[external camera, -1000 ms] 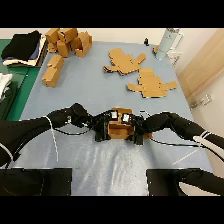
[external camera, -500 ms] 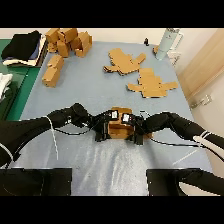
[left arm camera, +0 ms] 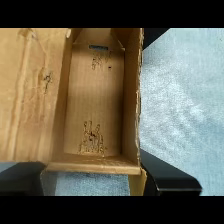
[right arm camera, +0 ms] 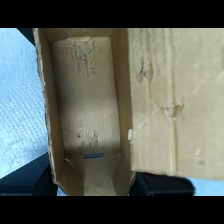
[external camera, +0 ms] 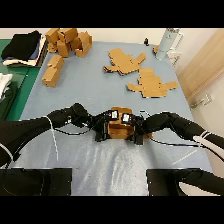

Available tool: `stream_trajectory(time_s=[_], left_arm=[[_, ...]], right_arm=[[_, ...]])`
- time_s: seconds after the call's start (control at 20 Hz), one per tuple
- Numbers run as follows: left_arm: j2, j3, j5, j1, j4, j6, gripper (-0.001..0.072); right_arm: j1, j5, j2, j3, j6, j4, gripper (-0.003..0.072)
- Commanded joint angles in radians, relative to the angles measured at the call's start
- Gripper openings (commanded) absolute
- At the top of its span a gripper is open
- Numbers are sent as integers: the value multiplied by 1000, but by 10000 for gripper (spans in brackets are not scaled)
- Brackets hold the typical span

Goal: Fold the box.

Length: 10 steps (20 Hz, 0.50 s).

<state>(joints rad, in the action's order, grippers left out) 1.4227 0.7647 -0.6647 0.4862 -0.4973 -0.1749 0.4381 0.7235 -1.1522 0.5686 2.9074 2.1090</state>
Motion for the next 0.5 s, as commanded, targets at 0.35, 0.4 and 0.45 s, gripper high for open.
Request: stream_trajectory(time_s=[0.35, 0.4, 0.45], left_arm=[[1, 1, 1, 0, 0, 0, 447], [1, 1, 1, 0, 0, 0, 447], [1, 1, 1, 0, 0, 0, 447]], right_arm=[[0, 5, 0, 0, -1, -14, 529], [0, 8, 0, 0, 2, -18, 720], [0, 18, 2, 2, 0, -25, 720]])
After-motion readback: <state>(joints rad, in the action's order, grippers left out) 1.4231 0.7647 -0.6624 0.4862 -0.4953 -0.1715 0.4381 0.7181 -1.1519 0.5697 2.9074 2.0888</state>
